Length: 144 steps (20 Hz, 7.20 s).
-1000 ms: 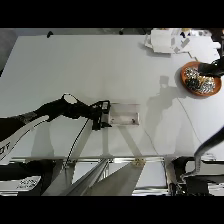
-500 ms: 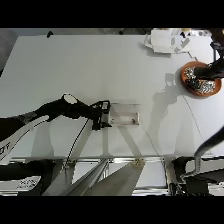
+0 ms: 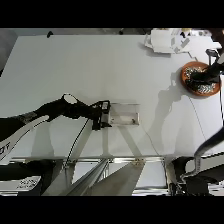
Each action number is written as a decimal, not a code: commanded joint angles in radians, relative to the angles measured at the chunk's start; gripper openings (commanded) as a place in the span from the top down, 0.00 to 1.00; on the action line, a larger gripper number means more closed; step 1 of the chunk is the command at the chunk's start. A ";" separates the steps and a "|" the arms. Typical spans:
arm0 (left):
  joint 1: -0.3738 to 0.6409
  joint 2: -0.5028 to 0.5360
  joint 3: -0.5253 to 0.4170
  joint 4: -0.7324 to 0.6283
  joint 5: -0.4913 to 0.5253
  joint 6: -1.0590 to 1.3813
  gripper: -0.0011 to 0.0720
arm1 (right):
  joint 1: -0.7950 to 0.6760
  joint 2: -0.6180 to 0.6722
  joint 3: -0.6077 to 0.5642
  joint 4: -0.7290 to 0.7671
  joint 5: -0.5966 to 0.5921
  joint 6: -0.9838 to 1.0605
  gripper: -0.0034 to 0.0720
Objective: Fold the box and place the chain.
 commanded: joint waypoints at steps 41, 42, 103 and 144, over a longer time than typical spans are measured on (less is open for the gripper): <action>0.000 0.001 0.000 0.000 0.000 0.000 0.80 | 0.000 0.745 0.000 0.410 0.249 -0.123 0.93; 0.001 0.001 0.000 0.000 0.000 0.000 0.80 | 0.000 0.775 0.000 0.447 0.275 -0.138 0.93; 0.000 0.001 0.000 0.000 0.000 0.000 0.80 | 0.913 0.803 -0.579 0.298 -0.045 -0.117 0.70; 0.001 0.001 0.000 0.000 0.000 0.000 0.80 | 0.312 0.351 -0.597 0.050 -0.201 0.001 0.76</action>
